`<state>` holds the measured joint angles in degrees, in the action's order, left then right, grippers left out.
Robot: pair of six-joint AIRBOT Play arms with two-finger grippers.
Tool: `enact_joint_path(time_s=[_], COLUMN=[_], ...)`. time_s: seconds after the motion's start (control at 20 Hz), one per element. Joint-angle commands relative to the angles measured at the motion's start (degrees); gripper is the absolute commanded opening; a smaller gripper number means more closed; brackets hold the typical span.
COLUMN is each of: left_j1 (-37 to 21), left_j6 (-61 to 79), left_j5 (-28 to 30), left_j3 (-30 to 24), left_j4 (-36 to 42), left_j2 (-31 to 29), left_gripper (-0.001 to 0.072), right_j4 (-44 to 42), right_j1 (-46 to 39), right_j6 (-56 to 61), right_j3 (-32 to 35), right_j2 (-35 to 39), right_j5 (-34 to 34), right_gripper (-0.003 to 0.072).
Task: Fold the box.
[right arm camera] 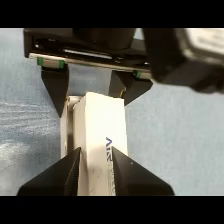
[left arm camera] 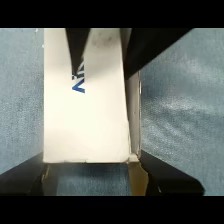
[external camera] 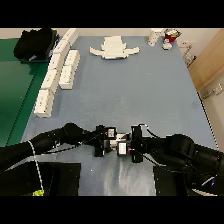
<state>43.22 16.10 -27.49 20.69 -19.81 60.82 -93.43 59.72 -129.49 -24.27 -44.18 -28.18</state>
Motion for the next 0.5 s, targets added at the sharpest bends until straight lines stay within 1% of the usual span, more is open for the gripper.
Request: enact_joint_path(time_s=[0.0, 0.45], left_j1=[0.0, 0.0], left_j6=[-0.1, -0.1], left_j5=[0.0, 0.0], left_j3=[0.0, 0.0], left_j4=[0.1, 0.1], left_j2=[0.0, 0.0], left_gripper=[0.0476, 0.0475], right_j4=[-2.0, -2.0], right_j1=[0.7, 0.7], right_j6=[0.0, 0.0], right_j3=[0.1, -0.1], right_j2=[-1.2, -1.1], right_j5=[-1.2, -0.9], right_gripper=[0.0282, 0.0287])
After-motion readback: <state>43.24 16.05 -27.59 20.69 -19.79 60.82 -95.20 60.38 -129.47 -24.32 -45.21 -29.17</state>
